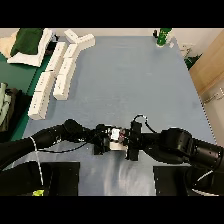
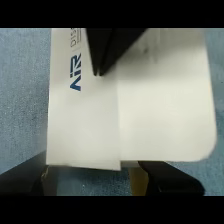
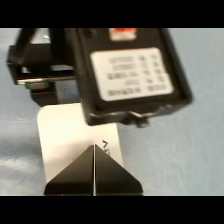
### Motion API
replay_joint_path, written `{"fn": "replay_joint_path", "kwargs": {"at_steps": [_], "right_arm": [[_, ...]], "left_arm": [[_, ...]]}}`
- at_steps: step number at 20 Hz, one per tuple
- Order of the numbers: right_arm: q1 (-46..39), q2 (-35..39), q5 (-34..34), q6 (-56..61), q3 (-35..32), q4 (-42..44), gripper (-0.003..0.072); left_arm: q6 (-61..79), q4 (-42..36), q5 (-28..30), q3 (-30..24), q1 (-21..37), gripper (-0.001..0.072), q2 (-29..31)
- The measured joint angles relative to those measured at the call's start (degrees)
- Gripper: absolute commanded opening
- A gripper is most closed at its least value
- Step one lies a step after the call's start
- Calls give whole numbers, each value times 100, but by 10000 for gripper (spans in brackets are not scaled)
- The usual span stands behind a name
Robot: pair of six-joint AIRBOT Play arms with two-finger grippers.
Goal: Fold the box.
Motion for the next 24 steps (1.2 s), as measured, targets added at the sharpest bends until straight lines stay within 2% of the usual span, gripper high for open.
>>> {"fn": "replay_joint_path", "kwargs": {"at_steps": [4, 5, 6, 7, 8, 16, 17, 18, 24], "right_arm": [[72, -57, -26, -503, -111, 544, 4], [76, -87, -26, -588, -138, 603, 33], [83, -111, -24, -662, -157, 647, 126], [87, -125, -20, -730, -173, 684, 250], [101, -138, 17, -796, -179, 686, 307], [101, -140, 337, -1351, -181, 411, 311], [101, -142, 376, -1397, -184, 350, 448], [101, -149, 404, -1421, -184, 306, 532], [101, -376, 474, -1537, -188, 175, 531]], "left_arm": [[-2, 2, -2, 0, 0, 473, 0], [-2, 2, -2, 0, 0, 473, 0], [-2, 0, 0, 0, 2, 473, 0], [-4, 0, 0, 0, 0, 473, 0], [-4, 0, 0, 0, 0, 473, 0], [-2, 0, 0, 0, 0, 473, 0], [-2, 0, 0, 0, 0, 473, 0], [-2, 0, 0, 0, 0, 473, 0], [0, 0, 0, 0, 0, 473, 0]]}}
